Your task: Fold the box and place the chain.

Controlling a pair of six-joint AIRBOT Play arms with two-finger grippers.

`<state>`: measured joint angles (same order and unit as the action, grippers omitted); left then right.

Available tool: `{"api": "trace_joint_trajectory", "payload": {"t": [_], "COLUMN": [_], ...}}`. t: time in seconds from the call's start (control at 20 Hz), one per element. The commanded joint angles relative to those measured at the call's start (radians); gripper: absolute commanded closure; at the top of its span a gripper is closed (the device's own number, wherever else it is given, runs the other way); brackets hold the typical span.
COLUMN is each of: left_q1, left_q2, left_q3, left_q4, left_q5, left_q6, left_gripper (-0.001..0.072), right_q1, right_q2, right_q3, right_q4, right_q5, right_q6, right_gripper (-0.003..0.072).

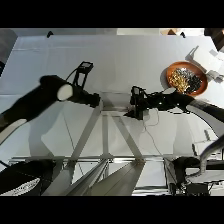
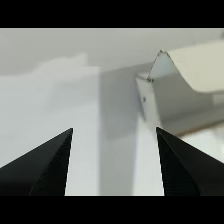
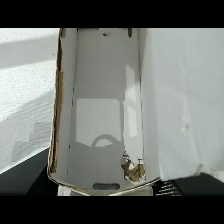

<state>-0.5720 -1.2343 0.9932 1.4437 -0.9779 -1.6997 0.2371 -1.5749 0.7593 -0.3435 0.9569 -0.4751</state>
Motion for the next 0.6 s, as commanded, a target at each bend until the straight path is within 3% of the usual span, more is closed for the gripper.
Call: {"api": "trace_joint_trajectory", "payload": {"t": [0.0,0.3,0.35,0.4,0.55], "left_q1": [0.113,0.279,0.301,0.322,0.388], "left_q2": [0.054,0.026,0.011,-0.011,-0.114], "left_q3": [-0.003,-0.166,-0.189,-0.204,-0.208], "left_q4": [-0.248,-0.566,-0.61,-0.668,-0.845], "left_q5": [-0.059,-0.02,-0.021,-0.038,-0.156], "left_q6": [0.563,1.109,1.225,1.35,1.78], "left_gripper": [0.0133,0.0123,0.0057,0.0022,0.0015], "right_q1": [0.0,0.0,0.0,0.0,0.0], "right_q2": [0.001,0.001,0.001,0.001,0.001], "right_q3": [0.001,0.001,0.001,0.001,0.001], "right_q4": [0.0,0.0,0.0,0.0,0.0], "right_q5": [0.0,0.0,0.0,0.0,0.0], "right_q6": [0.0,0.0,0.0,0.0,0.0], "right_gripper": [0.0144,0.0144,0.0144,0.0144,0.0144]}}
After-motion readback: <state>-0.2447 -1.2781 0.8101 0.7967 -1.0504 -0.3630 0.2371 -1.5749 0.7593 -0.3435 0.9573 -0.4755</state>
